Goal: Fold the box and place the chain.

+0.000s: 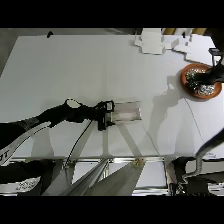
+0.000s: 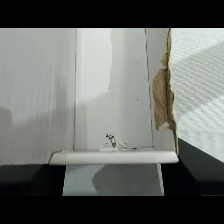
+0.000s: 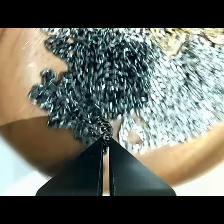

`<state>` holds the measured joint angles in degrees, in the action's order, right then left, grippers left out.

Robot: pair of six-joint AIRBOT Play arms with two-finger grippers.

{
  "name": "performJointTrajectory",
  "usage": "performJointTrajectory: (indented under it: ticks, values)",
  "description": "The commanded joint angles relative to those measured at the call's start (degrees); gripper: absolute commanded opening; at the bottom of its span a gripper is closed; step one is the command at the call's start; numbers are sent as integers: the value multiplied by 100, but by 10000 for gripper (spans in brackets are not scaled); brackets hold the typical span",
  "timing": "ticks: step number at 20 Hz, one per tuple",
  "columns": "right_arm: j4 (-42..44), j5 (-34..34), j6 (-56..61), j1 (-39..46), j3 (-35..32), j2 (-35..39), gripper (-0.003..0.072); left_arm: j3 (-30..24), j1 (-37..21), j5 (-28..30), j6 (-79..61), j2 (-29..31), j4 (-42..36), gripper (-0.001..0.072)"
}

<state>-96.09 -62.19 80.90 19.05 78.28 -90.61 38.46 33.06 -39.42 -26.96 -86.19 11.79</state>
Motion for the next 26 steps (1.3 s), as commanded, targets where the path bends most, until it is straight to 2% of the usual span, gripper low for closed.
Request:
performJointTrajectory:
  ticks: [1,3,7,14,22,26]
  values:
    - [118,-533,-195,0,-2,590,19,0,0,-2,0,0,2,170]
    - [466,-890,-199,0,-2,1032,19,0,0,-2,0,0,2,170]
    - [1685,-1224,-468,-103,-4,2061,18,0,0,-2,0,0,2,170]
    - [1891,-1937,-466,-1141,-9,3543,18,0,0,-2,0,0,2,170]
    - [2885,-2116,-415,-2732,-20,4336,18,0,0,-2,0,0,2,170]
    - [2881,-1735,-164,-3880,-24,4345,18,0,0,-2,0,0,0,170]
